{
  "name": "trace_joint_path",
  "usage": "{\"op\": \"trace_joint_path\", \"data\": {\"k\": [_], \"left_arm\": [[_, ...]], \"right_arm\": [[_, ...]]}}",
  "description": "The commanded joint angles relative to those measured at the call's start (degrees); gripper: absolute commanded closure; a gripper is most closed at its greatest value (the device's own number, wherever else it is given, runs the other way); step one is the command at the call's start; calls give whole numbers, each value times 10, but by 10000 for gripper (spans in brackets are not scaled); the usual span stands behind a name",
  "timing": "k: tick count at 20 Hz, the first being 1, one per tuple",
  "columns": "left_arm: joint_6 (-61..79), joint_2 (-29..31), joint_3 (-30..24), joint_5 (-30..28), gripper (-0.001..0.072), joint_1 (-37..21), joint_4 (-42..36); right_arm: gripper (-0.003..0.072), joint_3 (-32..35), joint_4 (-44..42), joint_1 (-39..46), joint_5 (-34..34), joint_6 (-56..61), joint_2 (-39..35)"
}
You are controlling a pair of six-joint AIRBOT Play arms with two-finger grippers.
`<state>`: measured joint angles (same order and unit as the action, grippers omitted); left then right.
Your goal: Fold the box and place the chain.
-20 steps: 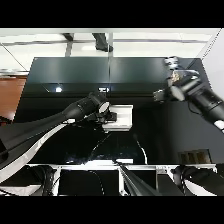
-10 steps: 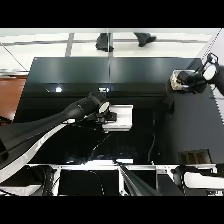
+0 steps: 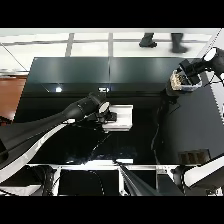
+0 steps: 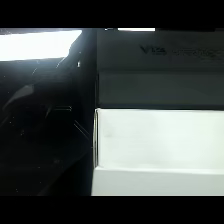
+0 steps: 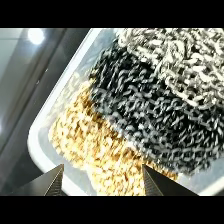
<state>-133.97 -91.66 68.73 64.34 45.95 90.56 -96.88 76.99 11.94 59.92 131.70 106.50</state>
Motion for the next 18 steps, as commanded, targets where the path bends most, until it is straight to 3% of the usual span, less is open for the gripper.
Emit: {"op": "trace_joint_path", "data": {"k": [1,5,6,7,8,13,18], "left_arm": [[0,0,0,-1,679,0,0],[0,0,0,-3,679,0,0],[0,0,0,-2,679,0,0],[0,0,0,-2,679,0,0],[0,0,0,-2,679,0,0],[0,0,0,-3,679,0,0],[0,0,0,-3,679,0,-2]], "right_arm": [[154,-13,-4,6,-7,23,27],[154,-13,-21,5,-11,16,50],[193,-13,-26,5,-8,6,53],[479,-13,-31,5,-9,-16,53],[679,-14,-40,7,-11,-41,50],[671,-46,-52,21,32,-135,10],[671,-65,-102,26,59,-252,-84]]}}
